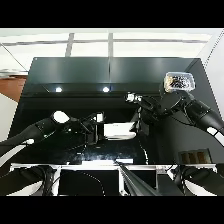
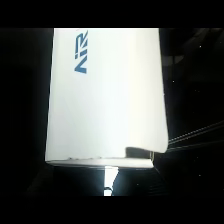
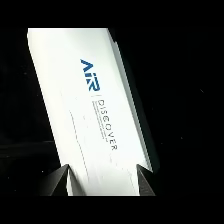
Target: Fold the box and place the chain.
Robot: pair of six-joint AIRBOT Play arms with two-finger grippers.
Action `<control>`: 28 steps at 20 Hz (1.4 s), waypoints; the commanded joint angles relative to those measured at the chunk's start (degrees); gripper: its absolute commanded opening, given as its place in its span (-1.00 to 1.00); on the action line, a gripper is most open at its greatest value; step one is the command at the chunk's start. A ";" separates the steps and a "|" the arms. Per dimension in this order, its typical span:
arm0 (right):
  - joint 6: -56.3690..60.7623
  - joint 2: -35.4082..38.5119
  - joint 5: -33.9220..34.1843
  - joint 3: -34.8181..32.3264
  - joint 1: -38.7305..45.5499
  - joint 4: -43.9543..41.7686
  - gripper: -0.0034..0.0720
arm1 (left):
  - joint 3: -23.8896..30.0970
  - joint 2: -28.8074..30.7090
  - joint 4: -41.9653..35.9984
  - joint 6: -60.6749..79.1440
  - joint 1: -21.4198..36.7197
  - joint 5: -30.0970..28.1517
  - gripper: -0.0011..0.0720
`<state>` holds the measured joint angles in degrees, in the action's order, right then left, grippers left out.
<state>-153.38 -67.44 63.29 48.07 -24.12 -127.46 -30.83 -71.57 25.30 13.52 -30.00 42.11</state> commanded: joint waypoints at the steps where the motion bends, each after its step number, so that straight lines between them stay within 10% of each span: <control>1: 0.22 0.02 0.15 -0.02 -0.57 -0.17 0.02 | -0.04 -0.04 0.02 -0.07 -0.02 0.04 0.30; 28: 2.21 0.02 1.44 -0.02 -0.59 1.86 -0.29 | -0.04 -0.04 0.02 -0.07 -0.04 0.04 0.30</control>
<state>-151.46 -67.44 64.84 48.10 -24.67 -125.64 -30.83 -71.59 25.32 13.41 -30.00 42.17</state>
